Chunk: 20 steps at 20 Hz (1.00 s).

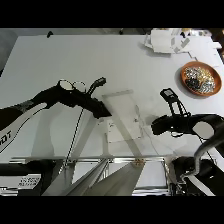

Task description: Fold the box and place the chain.

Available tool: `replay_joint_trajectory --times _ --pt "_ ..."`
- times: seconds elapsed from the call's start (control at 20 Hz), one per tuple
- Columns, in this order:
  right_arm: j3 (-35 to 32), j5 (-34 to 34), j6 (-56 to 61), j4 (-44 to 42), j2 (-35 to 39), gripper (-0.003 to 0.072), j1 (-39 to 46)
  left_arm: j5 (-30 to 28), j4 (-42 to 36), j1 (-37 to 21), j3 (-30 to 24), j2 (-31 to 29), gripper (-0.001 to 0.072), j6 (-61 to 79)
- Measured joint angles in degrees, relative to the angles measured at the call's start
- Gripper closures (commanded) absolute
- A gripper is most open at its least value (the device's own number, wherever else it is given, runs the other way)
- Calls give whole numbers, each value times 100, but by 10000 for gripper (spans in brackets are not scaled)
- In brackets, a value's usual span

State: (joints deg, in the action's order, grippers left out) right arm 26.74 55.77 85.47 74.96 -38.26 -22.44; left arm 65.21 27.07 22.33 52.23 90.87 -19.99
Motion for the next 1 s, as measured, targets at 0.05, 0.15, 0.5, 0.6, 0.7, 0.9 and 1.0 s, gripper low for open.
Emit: replay_joint_trajectory --times 0.05,0.15,0.5,0.6,0.7,0.9,1.0 --pt "0 -2 0 0 0 668 0 0 2 4 2 0 686 149" --pt "-2 -13 0 0 0 668 -2 4 2 20 2 0 703 483" --pt "4 -13 -4 -17 0 315 0 -26 76 24 -2 -15 711 1464" --pt "55 -7 -4 -50 0 212 -2 -17 63 37 -2 -74 711 1690" --pt "160 9 -2 -83 7 211 0 -68 111 90 -2 -160 712 1823" --pt "389 39 -179 -109 31 211 0 -372 614 468 -2 -280 711 1943" --pt "444 46 -345 -107 35 212 -2 -619 887 726 -2 -295 711 1971"
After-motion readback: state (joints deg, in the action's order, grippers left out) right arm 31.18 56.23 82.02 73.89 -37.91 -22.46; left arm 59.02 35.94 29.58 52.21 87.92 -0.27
